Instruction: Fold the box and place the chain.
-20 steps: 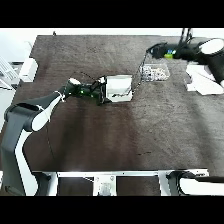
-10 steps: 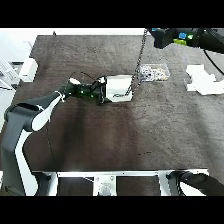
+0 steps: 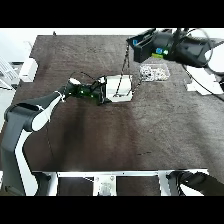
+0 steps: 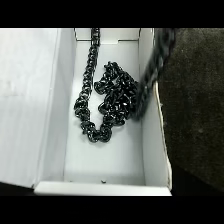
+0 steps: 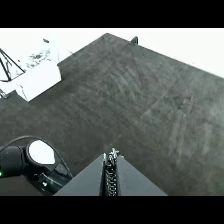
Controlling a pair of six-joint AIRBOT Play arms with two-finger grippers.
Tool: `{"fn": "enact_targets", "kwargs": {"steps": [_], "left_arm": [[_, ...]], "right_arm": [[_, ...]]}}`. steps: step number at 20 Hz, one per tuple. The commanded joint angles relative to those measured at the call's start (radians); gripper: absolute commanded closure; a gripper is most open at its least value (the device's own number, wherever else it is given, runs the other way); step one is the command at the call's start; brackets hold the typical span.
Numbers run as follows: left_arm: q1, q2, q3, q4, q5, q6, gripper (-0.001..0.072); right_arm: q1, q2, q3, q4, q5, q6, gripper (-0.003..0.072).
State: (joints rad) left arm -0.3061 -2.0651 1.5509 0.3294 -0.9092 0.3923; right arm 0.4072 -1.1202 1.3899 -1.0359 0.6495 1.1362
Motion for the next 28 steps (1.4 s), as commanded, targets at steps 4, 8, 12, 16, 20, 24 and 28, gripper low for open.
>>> {"fn": "enact_targets", "kwargs": {"steps": [4,8,12,16,20,24,28], "left_arm": [[0.0,0.0,0.0,0.0,0.0,0.0,0.0243],[0.0,0.0,0.0,0.0,0.0,0.0,0.0243],[0.0,0.0,0.0,0.0,0.0,0.0,0.0244],[0.0,0.0,0.0,0.0,0.0,0.0,0.0243],[0.0,0.0,0.0,0.0,0.0,0.0,0.0243],[0.0,0.0,0.0,0.0,0.0,0.0,0.0243],[0.0,0.0,0.0,0.0,0.0,0.0,0.0243]], "right_arm": [[0.018,-0.042,-0.126,0.0,-0.12,0.04,0.0679],[0.016,-0.165,-0.239,-0.001,-0.293,0.038,0.0678],[0.017,-0.398,-0.272,0.011,-0.312,0.039,0.0678],[0.014,-0.513,-0.271,0.056,-0.309,0.039,0.0277],[-0.038,-0.399,-0.249,0.029,-0.308,0.031,0.0125],[-0.209,-0.32,-0.251,0.033,-0.257,0.05,0.0125],[-0.394,-0.459,-0.208,0.118,-0.142,-0.005,0.0125]]}}
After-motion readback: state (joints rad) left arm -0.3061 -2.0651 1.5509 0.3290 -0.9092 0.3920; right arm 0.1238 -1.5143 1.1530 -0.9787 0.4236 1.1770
